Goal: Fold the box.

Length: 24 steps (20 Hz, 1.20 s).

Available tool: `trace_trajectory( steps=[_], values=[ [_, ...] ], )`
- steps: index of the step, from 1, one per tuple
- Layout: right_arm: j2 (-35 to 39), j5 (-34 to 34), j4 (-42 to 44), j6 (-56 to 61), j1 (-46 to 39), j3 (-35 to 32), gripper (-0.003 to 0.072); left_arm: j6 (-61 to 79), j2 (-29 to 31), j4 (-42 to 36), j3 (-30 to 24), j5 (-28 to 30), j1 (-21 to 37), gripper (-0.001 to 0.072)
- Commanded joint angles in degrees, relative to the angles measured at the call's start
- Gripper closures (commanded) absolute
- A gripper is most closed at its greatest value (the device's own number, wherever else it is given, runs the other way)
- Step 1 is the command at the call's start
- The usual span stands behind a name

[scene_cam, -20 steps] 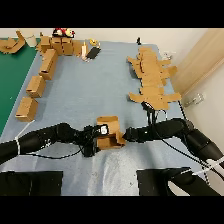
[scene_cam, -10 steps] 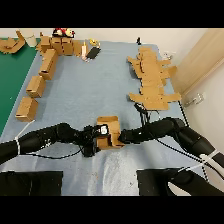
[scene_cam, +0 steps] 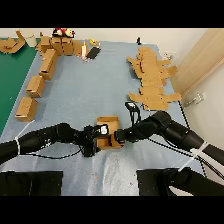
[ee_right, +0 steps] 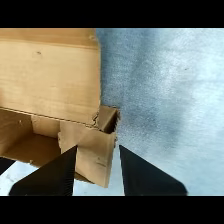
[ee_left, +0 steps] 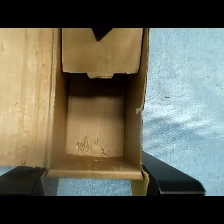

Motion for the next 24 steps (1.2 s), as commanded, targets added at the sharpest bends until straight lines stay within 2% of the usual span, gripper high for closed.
trace_trajectory(
  steps=[1,5,10,18,19,21,24],
  values=[
    [-3.5,-4.5,-8.0,9.0,4.6,3.7,0.0268,0.0,0.1,0.0,0.0,0.0,0.0,0.0261],
    [-9.3,-9.0,-13.0,14.7,9.3,8.7,0.0268,0.0,0.1,0.0,0.0,0.0,0.0,0.0261],
    [-15.7,-11.3,-12.1,16.0,10.0,13.1,0.0268,0.0,0.1,0.0,0.0,0.0,0.0,0.0261],
    [-19.7,-13.9,-13.0,17.6,11.0,13.9,0.0273,0.0,0.1,0.0,0.0,0.0,0.0,0.0261],
    [-19.7,-13.9,-13.5,17.6,11.0,13.9,0.0301,0.0,0.1,0.0,0.0,0.0,0.0,0.0261],
    [-19.7,-14.4,-13.9,17.6,11.0,13.9,0.0419,0.0,0.1,0.0,0.0,0.0,0.0,0.0261],
    [-19.6,-15.3,-13.8,17.5,11.0,13.9,0.0628,0.0,0.1,0.0,0.0,0.0,0.0,0.0261]
  ],
)
